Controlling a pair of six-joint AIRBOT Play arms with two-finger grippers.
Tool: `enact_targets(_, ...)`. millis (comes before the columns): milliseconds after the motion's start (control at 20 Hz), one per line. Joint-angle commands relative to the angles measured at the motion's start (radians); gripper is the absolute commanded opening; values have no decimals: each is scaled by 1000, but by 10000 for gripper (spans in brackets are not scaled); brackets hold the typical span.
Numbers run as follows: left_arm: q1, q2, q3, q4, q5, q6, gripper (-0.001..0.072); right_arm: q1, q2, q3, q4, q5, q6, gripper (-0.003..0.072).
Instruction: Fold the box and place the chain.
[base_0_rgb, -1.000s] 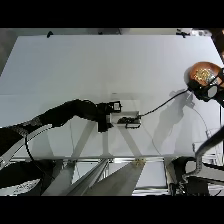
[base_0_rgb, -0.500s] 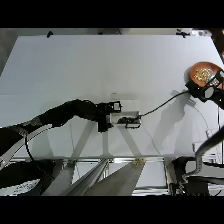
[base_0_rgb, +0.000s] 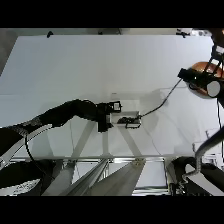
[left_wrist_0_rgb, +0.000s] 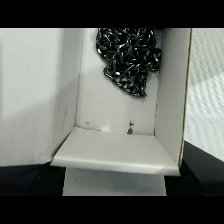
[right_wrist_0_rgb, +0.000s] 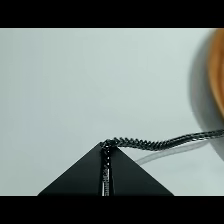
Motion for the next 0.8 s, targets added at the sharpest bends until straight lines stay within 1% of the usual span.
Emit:
enact_targets(0, -1, -1, 0, 0, 0, 0, 274, 162, 225, 0, 0, 116, -40, 14)
enact_targets(150, -1, 0, 0, 0, 0, 0, 274, 289, 361, 0, 0, 131, -40, 14)
enact_targets(300, -1, 0, 0, 0, 0, 0, 274, 393, 451, 0, 0, 143, -40, 14)
enact_targets(550, -1, 0, 0, 0, 0, 0, 274, 527, 492, 0, 1, 195, -39, 14)
enact_targets(750, -1, 0, 0, 0, 0, 0, 274, 633, 491, 0, 0, 196, -39, 14)
